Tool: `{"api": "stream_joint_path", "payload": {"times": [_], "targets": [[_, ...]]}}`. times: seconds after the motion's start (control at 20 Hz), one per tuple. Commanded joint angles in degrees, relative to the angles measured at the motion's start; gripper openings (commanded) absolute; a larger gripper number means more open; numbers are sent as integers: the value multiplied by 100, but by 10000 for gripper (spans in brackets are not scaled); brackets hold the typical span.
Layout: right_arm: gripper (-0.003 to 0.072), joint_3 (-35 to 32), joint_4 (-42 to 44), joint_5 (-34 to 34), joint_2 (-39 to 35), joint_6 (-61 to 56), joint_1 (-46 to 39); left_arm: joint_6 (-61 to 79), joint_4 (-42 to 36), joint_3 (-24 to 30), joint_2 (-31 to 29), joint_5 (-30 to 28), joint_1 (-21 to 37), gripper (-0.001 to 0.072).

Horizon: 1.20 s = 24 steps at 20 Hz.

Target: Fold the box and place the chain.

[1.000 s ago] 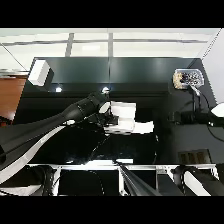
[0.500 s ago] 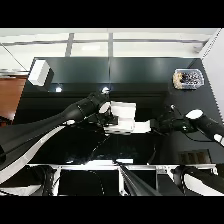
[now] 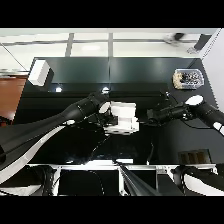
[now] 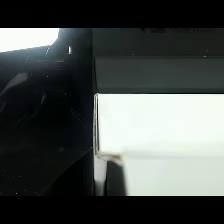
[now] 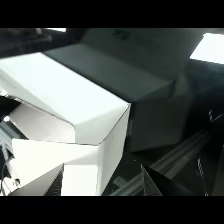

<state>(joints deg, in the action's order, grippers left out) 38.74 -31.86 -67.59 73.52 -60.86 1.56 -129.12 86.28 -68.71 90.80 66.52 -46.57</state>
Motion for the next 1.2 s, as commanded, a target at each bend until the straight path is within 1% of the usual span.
{"api": "stream_joint_path", "payload": {"times": [0.0,0.2,0.25,0.3,0.45,0.65,0.8,1.05,1.15], "targets": [[552,90,28,-184,9,-39,164,4,-2,-4,4,0,4,26],[547,90,31,26,9,-337,656,4,-2,-4,4,-2,4,26],[460,96,28,105,9,-343,769,4,-2,-4,4,-2,4,26],[422,114,24,188,7,-367,885,4,-2,-4,4,-2,4,26],[423,236,-118,664,9,-831,1241,4,-2,-4,4,-2,2,26],[423,496,-935,1169,9,-1762,1757,4,0,-4,4,-4,4,26],[422,743,-1910,1329,9,-2774,2210,4,0,-4,4,-4,4,26],[422,1163,-3615,1325,17,-4555,2929,4,-2,-4,4,-4,2,26],[421,1366,-4273,1093,120,-5309,3154,4,0,-4,4,-4,4,26]]}}
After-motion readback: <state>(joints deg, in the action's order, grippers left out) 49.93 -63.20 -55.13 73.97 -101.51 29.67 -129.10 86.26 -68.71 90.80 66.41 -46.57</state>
